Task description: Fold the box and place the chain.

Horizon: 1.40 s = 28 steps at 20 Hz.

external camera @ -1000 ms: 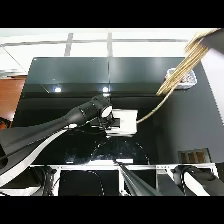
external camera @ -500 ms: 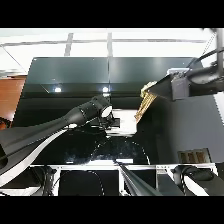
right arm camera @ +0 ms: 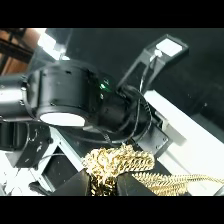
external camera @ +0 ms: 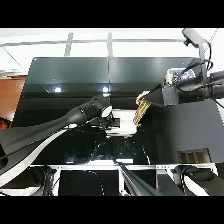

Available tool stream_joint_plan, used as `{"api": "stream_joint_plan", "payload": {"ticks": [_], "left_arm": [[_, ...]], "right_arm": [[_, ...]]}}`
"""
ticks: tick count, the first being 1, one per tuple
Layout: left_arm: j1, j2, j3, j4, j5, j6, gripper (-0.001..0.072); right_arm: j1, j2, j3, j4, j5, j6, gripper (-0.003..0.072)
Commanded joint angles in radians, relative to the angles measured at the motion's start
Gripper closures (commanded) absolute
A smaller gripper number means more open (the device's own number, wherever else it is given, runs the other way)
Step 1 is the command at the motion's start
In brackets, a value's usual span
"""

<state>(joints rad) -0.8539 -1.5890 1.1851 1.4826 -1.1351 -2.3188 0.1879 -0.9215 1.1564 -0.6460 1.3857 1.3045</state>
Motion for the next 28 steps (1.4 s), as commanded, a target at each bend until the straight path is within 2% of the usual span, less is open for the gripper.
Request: {"api": "stream_joint_plan", "payload": {"ticks": [1,5,9,15,16,17,18,21,23,25,26,27,28], "left_arm": [[0.001,0.001,0.001,0.0,0.0,0.0,0.0682],[0.001,0.001,0.001,0.0,0.0,0.0,0.0682],[0.001,0.001,0.001,0.0,0.0,0.0,0.0682],[0.001,0.001,0.001,0.0,0.0,0.0,0.0682],[0.001,0.001,0.001,0.0,0.0,0.0,0.0682],[0.001,0.001,0.001,0.0,0.0,0.0,0.0682],[0.001,0.001,0.001,0.0,0.0,0.0,0.0682],[0.001,0.001,0.001,0.0,0.0,0.0,0.0682],[0.001,0.001,0.001,0.0,0.0,0.0,0.0682],[0.001,0.001,0.001,0.0,-0.003,0.0,0.0682],[0.001,0.001,0.001,0.0,-0.002,0.0,0.0682],[0.001,0.001,0.001,0.0,-0.002,0.0,0.0682],[0.001,0.001,0.001,-0.001,-0.002,0.0,0.0682]], "right_arm": [[0.001,0.0,-0.091,-0.001,-0.026,0.0,0.0671],[0.01,-0.004,-0.287,-0.001,-0.205,0.0,0.0671],[0.093,-0.019,-0.439,0.0,-0.376,0.001,0.0671],[0.188,-0.039,-0.472,-0.001,-0.52,0.005,0.0669],[0.188,-0.039,-0.472,-0.001,-0.528,0.005,0.0617],[0.181,-0.039,-0.472,-0.001,-0.523,0.005,0.0398],[0.161,-0.038,-0.472,-0.002,-0.496,0.003,0.0352],[0.014,-0.023,-0.467,-0.018,-0.32,-0.069,0.0353],[-0.078,-0.008,-0.468,-0.147,-0.214,-0.136,0.0352],[-0.098,-0.007,-0.499,-0.292,-0.203,-0.229,0.0351],[-0.096,-0.007,-0.539,-0.299,-0.253,-0.301,0.0231],[-0.085,-0.008,-0.58,-0.292,-0.324,-0.393,-0.0022],[-0.056,-0.011,-0.618,-0.294,-0.398,-0.507,-0.0024]]}}
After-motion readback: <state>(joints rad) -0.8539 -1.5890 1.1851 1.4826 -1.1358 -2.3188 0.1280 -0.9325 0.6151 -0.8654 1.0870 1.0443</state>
